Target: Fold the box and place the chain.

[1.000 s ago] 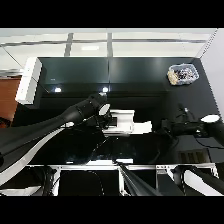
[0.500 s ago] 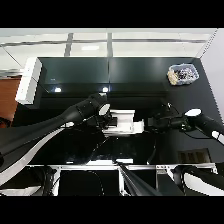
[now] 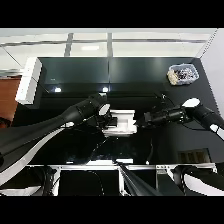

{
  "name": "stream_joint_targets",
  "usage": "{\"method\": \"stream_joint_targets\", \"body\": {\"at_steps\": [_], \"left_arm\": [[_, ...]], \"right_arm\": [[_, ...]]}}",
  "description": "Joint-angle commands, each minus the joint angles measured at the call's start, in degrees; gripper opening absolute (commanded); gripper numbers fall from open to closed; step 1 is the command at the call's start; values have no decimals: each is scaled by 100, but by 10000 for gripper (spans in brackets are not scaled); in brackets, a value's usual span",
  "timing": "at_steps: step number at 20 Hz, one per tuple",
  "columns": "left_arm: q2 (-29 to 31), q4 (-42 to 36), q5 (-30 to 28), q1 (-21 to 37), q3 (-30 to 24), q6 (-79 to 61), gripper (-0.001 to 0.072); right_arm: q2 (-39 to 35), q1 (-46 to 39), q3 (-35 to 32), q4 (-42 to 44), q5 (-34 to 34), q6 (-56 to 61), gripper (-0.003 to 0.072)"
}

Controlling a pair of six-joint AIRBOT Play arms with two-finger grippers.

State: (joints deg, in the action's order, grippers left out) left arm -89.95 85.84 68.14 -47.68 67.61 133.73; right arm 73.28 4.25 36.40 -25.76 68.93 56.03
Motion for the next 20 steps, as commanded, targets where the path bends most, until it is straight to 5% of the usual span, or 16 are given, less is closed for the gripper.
{"method": "stream_joint_targets", "body": {"at_steps": [1,14,20], "left_arm": [[-4,0,-11,-2,2,0,26],[-4,0,-13,-2,2,0,26],[-2,0,-13,-2,2,0,27]], "right_arm": [[2,433,319,-229,-186,422,251],[42,1958,1161,-2820,-1023,3617,234],[660,2929,2061,-4527,-739,5530,234]]}}
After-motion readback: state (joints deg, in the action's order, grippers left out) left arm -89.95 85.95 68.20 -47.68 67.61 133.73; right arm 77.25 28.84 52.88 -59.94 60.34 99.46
